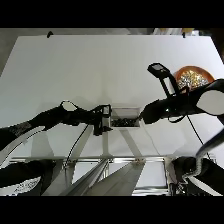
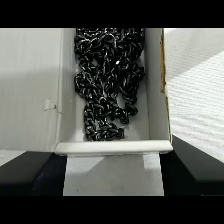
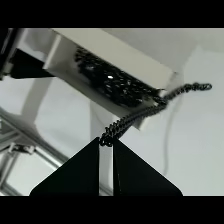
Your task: Fold the box and place the chain.
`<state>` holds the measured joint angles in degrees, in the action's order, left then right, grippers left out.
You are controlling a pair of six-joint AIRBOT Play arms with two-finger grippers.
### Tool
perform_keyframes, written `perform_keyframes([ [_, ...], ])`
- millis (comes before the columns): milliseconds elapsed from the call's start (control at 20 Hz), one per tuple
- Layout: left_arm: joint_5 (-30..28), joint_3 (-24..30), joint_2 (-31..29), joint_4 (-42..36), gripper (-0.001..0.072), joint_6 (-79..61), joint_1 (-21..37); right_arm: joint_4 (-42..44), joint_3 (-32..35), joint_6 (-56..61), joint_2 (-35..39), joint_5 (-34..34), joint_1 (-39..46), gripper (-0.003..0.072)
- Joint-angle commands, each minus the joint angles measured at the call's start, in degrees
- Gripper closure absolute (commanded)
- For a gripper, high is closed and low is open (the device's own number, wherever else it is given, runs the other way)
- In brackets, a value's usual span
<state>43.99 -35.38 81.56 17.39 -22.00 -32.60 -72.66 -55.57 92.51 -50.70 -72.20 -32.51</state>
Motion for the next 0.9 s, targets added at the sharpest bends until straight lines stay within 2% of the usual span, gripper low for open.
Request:
perform_keyframes([
  [0,0.0,0.0,0.0,0.0,0.0399,0.0,0.0,3.0,0.1,0.0,0.7,3.7,-3.8,0.0675],
  [300,0.0,0.0,0.0,0.0,0.0399,0.0,0.0,5.2,2.5,0.0,-0.6,10.0,-6.1,0.0674],
  [500,0.0,0.0,0.0,0.0,0.0399,0.0,0.0,5.0,6.8,0.0,-3.1,12.3,-6.1,0.0672],
  [550,0.0,0.0,0.0,0.0,0.0399,0.0,0.0,4.8,7.0,0.0,-3.8,12.2,-6.0,0.0649],
  [650,0.0,0.0,0.0,0.0,0.0399,0.0,0.0,5.2,6.8,-1.8,-3.7,12.4,-5.4,0.0462],
  [700,0.0,0.0,0.0,0.0,0.0399,0.0,0.0,5.8,6.3,-4.3,-3.4,11.6,-4.2,0.044],
  [850,0.0,0.0,0.0,0.0,0.0399,0.0,0.0,6.6,3.5,-11.3,-1.4,6.5,2.3,0.0441],
])
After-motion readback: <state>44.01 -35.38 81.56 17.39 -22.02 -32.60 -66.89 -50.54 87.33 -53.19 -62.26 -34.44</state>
